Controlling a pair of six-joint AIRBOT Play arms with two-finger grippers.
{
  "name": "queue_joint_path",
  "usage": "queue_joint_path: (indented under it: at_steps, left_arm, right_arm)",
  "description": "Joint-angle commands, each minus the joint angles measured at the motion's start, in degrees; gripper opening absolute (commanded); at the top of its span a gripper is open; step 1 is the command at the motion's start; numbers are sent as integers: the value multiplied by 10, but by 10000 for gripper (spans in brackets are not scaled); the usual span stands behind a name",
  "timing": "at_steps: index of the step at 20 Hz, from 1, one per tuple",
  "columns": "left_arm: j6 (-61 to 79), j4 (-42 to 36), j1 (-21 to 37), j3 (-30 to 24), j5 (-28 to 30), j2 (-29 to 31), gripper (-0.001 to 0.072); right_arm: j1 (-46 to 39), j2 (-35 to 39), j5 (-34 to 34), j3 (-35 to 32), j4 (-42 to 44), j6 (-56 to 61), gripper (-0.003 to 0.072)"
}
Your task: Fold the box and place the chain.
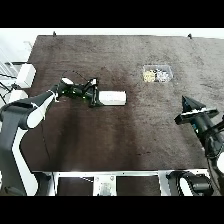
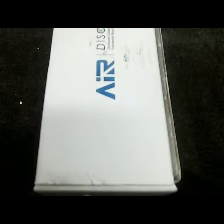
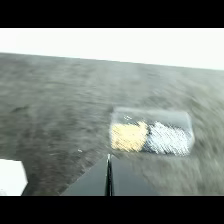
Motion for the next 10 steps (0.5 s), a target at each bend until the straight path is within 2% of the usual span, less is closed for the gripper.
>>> queue_joint_path:
  at_steps: [1, 5, 6, 8, 10]
  left_arm:
    - [0, 0, 0, 0, 0, 0, 583]
    - [0, 0, 0, 0, 0, 0, 584]
    - [0, 0, 0, 0, 0, 0, 583]
    - [0, 0, 0, 0, -1, 0, 583]
    - [0, 0, 0, 0, -2, 0, 583]
  right_arm:
    - [0, 38, -38, -65, 0, 78, 5]
    - [1, 38, 101, -56, 2, 72, 4]
    - [1, 38, 109, -57, 2, 72, 4]
    - [0, 38, 74, -57, -1, 64, 6]
    - [0, 38, -28, -57, -1, 39, 8]
